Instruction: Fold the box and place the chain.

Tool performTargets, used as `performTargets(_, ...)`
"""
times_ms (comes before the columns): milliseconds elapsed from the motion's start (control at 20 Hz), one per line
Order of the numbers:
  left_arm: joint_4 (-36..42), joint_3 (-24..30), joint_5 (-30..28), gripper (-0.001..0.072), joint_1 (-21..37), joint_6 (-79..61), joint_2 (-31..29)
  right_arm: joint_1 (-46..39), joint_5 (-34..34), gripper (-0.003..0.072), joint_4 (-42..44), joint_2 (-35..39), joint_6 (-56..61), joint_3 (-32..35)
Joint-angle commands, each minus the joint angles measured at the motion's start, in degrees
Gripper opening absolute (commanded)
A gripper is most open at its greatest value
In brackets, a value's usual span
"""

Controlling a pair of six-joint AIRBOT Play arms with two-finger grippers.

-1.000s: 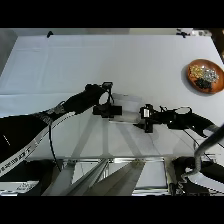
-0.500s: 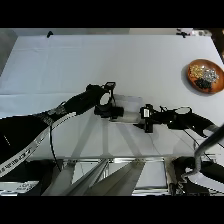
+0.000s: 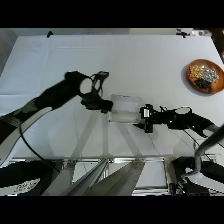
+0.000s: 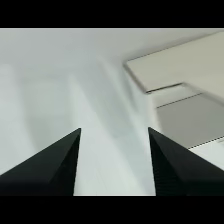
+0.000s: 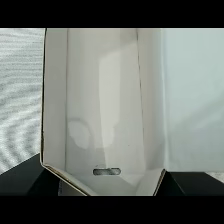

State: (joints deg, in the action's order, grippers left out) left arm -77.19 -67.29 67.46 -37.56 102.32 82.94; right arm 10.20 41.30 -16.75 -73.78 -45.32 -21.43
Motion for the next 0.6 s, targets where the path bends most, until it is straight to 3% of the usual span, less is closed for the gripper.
performTargets(0, 0.2, 0.0, 0.0, 0.0518, 6.5, -23.3, -6.1, 0.0, 0.0, 0.0238, 0.0, 0.0, 0.0, 0.0)
performTargets(200, 2.1, 3.6, -3.3, 0.0524, 12.4, -66.9, -11.0, 0.0, 0.0, 0.0238, 0.0, 0.0, 0.0, 0.0)
performTargets(250, 4.4, 5.4, -4.3, 0.0590, 13.5, -77.4, -11.0, 0.0, 0.0, 0.0238, 0.0, 0.0, 0.0, 0.0)
performTargets(300, 6.6, 7.3, -4.6, 0.0720, 14.3, -86.4, -10.4, 0.0, 0.0, 0.0238, 0.0, 0.0, 0.0, 0.0)
performTargets(350, 8.9, 8.9, -4.0, 0.0707, 14.8, -94.4, -9.3, 0.0, 0.0, 0.0238, 0.0, 0.0, 0.0, 0.0)
performTargets(550, 18.9, 9.5, 0.6, 0.0707, 14.8, -101.3, 0.0, 0.0, 0.0, 0.0238, 0.0, 0.0, 0.0, 0.0)
